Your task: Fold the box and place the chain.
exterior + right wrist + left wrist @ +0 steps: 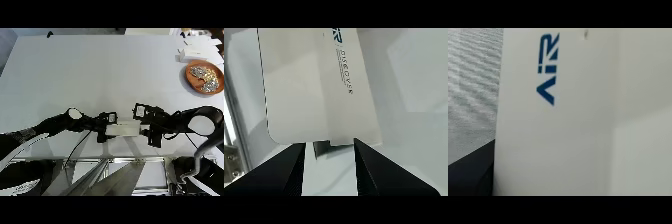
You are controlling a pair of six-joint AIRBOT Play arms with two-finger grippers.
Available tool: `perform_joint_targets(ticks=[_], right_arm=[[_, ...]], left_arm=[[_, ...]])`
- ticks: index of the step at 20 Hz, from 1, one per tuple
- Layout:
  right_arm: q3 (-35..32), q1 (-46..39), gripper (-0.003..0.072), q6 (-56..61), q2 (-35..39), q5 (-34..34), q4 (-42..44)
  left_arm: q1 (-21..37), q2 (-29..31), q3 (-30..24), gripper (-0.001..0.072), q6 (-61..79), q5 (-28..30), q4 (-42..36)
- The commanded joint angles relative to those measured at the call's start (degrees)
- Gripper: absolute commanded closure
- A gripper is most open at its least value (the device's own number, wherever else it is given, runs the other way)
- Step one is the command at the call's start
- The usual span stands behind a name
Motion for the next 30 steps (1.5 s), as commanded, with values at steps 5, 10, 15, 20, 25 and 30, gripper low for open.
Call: perform_joint_targets(ticks=[5, 10, 15, 20, 25, 30], right_arm=[[1.1, 0.0, 0.0341, 0.4, -4.2, 8.7, -5.5], [1.1, -2.6, 0.0342, 2.2, 0.4, 11.1, -11.6], [4.5, -5.3, 0.0345, 1.3, 1.9, 10.4, -7.8], [13.1, -4.3, 0.0417, -4.5, -6.6, 8.3, 3.6], [13.2, 3.7, 0.0425, -5.5, -16.0, 7.6, 2.2], [13.1, 7.0, 0.0422, -5.5, -16.7, 6.5, -2.6]], left_arm=[[0.0, 0.0, 0.0, 0.0598, -0.1, 0.2, 0.0], [0.0, 0.0, 0.0, 0.0598, -0.1, 0.2, 0.0], [0.0, 0.0, 0.0, 0.0598, -0.2, 0.2, 0.0], [0.0, 0.0, 0.0, 0.0598, -0.1, 0.2, 0.0], [0.0, 0.0, 0.0, 0.0598, -0.1, 0.2, 0.0], [0.0, 0.0, 0.0, 0.0598, -0.1, 0.2, 0.0]])
